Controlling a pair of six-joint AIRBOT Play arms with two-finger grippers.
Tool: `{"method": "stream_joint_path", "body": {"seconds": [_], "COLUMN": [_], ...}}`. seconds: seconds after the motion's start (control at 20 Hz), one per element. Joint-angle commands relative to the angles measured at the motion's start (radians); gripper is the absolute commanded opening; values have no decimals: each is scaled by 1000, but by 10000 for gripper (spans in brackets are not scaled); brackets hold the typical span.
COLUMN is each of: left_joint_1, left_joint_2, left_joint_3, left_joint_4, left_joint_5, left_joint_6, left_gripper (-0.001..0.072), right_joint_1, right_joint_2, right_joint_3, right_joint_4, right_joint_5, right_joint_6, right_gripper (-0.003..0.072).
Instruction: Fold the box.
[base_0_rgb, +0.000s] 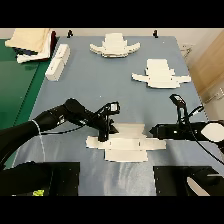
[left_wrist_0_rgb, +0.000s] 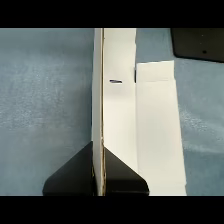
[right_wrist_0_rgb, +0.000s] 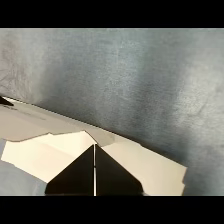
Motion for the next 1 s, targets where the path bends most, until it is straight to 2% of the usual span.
{"method": "stream_joint_path", "body": {"seconds": [0.0,0.25,0.45,0.95], "left_joint_1": [-37,-40,-16,-8], "left_joint_2": [-2,-2,21,36], "left_joint_3": [-1,-5,-3,-3], "left_joint_4": [52,82,86,94], "left_joint_5": [-3,11,50,21], "left_joint_6": [-65,-133,-163,-184], "left_gripper": [16,16,16,16], "right_joint_1": [1,1,1,1], "right_joint_2": [61,69,69,69], "right_joint_3": [0,0,0,0], "right_joint_4": [-6,-7,-6,-3], "right_joint_5": [11,13,58,85], "right_joint_6": [-8,-9,-9,-46], "right_gripper": [5,4,4,4]}}
